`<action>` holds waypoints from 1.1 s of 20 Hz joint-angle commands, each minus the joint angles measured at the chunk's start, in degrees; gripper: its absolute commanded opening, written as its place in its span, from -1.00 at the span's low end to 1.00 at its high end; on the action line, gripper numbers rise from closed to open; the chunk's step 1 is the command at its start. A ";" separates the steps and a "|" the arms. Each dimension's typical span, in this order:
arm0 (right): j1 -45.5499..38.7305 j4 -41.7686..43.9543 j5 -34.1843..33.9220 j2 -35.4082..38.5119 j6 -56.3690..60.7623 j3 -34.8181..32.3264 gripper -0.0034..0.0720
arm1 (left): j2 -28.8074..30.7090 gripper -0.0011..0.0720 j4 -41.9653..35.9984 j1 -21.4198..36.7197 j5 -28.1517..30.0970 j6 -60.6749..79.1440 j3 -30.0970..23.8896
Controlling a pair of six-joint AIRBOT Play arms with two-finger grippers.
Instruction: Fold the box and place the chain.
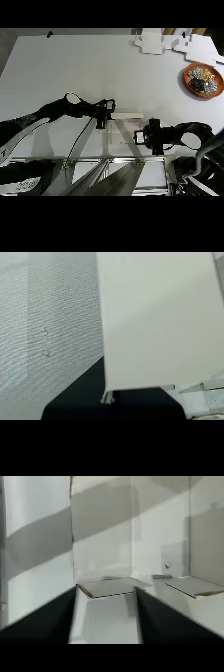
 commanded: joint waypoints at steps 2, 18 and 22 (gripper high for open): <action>1.20 -0.02 -7.58 1.20 -6.27 -4.94 0.56 | -0.04 -0.94 -0.02 -0.02 0.02 0.02 0.02; 2.73 0.07 -25.46 0.96 -5.84 -11.13 0.91 | -0.04 -0.94 -0.02 -0.02 0.02 0.02 0.02; -2.29 1.90 -22.84 0.96 -5.84 -7.56 0.91 | -0.04 -0.94 -0.02 -0.02 0.00 0.02 0.02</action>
